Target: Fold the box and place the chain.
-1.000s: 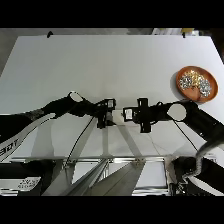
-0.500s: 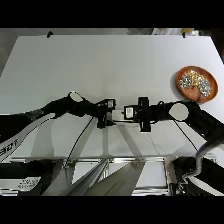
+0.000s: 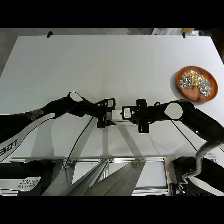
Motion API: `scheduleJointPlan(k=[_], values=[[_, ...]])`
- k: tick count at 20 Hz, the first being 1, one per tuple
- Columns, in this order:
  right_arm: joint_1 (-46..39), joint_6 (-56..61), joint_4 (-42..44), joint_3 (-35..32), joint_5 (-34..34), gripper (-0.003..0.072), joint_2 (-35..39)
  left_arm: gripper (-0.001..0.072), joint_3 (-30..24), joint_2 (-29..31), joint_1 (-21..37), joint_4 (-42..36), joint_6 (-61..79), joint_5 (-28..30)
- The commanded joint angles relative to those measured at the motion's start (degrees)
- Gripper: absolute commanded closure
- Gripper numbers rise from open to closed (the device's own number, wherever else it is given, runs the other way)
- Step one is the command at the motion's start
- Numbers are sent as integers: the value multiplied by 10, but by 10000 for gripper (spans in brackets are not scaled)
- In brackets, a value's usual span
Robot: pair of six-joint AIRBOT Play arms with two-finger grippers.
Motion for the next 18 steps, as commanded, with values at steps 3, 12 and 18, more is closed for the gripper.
scheduleJointPlan(k=[3,12,18], values=[[0,-3,30,0,47,480,7,380,0,0,0,0,-1,0],[0,-3,120,0,12,541,7,380,0,0,0,0,-1,0],[0,-2,116,0,24,670,-25,380,0,0,0,0,-1,0]])
